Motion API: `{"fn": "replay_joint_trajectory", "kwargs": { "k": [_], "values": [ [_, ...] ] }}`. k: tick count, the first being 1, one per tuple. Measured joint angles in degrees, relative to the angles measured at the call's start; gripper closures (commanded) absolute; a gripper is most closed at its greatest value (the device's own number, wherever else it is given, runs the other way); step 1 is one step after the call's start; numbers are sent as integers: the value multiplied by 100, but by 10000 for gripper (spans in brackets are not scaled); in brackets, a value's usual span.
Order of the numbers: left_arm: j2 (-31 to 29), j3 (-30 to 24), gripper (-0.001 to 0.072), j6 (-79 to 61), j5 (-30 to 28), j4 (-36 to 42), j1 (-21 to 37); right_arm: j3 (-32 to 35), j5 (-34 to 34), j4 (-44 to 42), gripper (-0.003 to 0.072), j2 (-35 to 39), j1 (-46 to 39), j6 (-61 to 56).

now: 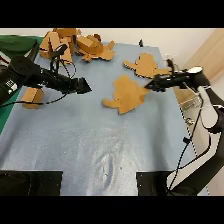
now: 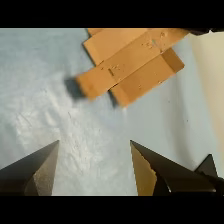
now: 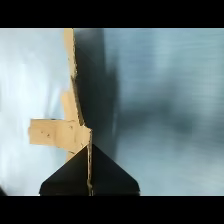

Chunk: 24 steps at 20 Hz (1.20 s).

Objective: Fold the box.

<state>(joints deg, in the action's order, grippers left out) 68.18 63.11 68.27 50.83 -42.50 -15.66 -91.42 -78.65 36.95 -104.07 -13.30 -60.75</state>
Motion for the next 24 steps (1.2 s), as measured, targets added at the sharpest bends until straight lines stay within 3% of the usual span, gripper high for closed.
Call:
{"fn": "replay_joint_trajectory", "kwargs": {
  "k": [5, 8, 11, 13, 17, 20, 24],
  "values": [
    [0, -595, 18, 138, 361, -9, 0, 1014, 448, -227, 684, 352, 1349, 136],
    [0, -1038, 18, 94, 319, -28, 22, 1991, 1161, -577, 685, 966, 1902, 400],
    [0, -1377, 19, 11, 109, -31, 157, 3261, 2264, -848, 685, 1954, 2297, 769],
    [0, -1515, 116, -57, 31, -28, 339, 4205, 3021, -946, 684, 2774, 2581, 1064],
    [2, -1626, 123, -258, -28, -4, 748, 5816, 4433, -1019, 683, 4406, 3228, 1329],
    [81, -1657, 123, -374, -107, 35, 903, 6437, 5086, -997, 683, 5165, 3720, 1373],
    [562, -1668, 123, -654, 11, 295, 981, 6714, 5464, -957, 683, 5449, 4168, 1342]
  ]
}}
